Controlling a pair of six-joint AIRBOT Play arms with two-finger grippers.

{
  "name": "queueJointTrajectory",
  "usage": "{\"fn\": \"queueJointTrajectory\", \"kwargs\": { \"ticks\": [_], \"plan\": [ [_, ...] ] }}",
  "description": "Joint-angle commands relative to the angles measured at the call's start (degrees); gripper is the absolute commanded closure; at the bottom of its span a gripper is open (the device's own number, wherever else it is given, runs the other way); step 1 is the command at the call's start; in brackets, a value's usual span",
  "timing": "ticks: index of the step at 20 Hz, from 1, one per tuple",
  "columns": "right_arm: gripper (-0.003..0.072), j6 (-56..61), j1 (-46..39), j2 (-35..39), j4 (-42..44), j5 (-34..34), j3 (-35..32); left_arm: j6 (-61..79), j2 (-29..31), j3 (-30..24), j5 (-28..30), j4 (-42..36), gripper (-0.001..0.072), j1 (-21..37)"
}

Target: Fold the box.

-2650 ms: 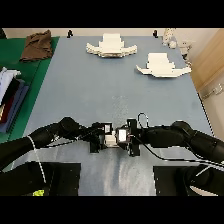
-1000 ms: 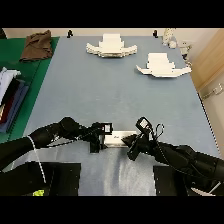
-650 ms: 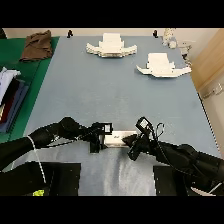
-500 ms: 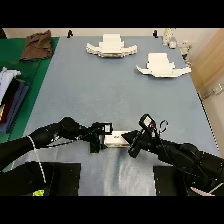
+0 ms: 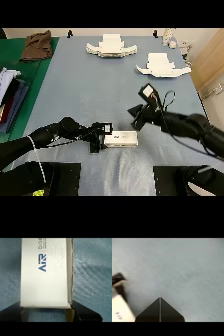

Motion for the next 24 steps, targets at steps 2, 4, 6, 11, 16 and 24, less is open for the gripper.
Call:
{"fn": "queueJointTrajectory", "kwargs": {
  "ticks": [2,4,6,11,16,24],
  "plan": [
    [0.0669,18.32,-12.57,-14.05,-16.90,-27.85,19.23,0.00,0.04,0.04,0.00,0.02,0.0332,0.04],
    [0.0668,28.17,-15.21,-20.02,-19.54,-37.99,25.00,0.02,0.04,0.04,0.00,0.02,0.0332,0.04],
    [0.0669,35.10,-16.74,-24.24,-20.09,-43.30,27.41,0.02,0.04,0.04,-0.02,0.02,0.0332,0.04],
    [0.0668,43.52,-16.90,-28.04,-20.04,-45.27,27.58,0.02,0.04,0.04,0.00,0.02,0.0332,0.04],
    [0.0668,43.80,-16.85,-28.04,-19.85,-45.03,27.58,0.00,0.04,0.04,-0.02,0.02,0.0332,0.02],
    [0.0669,43.80,-16.85,-28.04,-18.82,-45.33,27.58,0.00,0.04,0.04,0.00,0.02,0.0332,0.02]
  ]
}}
